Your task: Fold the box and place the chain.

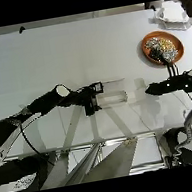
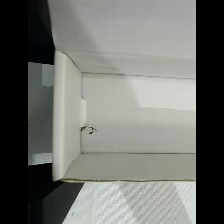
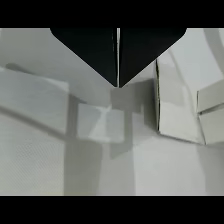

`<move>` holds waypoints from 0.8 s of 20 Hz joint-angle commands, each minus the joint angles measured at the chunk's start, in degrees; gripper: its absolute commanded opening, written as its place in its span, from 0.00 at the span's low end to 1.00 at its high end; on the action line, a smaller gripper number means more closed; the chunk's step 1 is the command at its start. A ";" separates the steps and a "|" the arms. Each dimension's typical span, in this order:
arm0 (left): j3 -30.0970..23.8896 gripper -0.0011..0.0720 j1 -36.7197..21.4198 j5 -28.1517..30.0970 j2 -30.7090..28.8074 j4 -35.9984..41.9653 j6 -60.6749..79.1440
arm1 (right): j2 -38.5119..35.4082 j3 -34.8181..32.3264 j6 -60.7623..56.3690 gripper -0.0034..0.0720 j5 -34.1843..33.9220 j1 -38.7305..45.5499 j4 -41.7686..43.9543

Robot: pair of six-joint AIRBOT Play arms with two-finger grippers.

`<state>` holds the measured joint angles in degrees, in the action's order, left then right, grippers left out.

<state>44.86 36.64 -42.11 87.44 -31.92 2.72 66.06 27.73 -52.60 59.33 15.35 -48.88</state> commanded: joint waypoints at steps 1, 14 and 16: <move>-0.02 0.58 0.00 -0.11 -0.04 -0.02 0.00 | 4.31 0.00 1.49 0.06 1.05 -3.74 1.81; -0.02 0.58 0.00 -0.11 -0.04 -0.02 0.02 | 5.22 0.07 7.65 0.06 3.04 -8.26 11.21; -0.02 0.58 0.00 -0.11 -0.04 -0.02 0.02 | 3.54 0.55 7.63 0.07 3.63 -8.26 11.26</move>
<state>44.88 36.64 -42.22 87.44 -31.94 2.72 71.35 27.92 -45.82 62.26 7.18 -38.92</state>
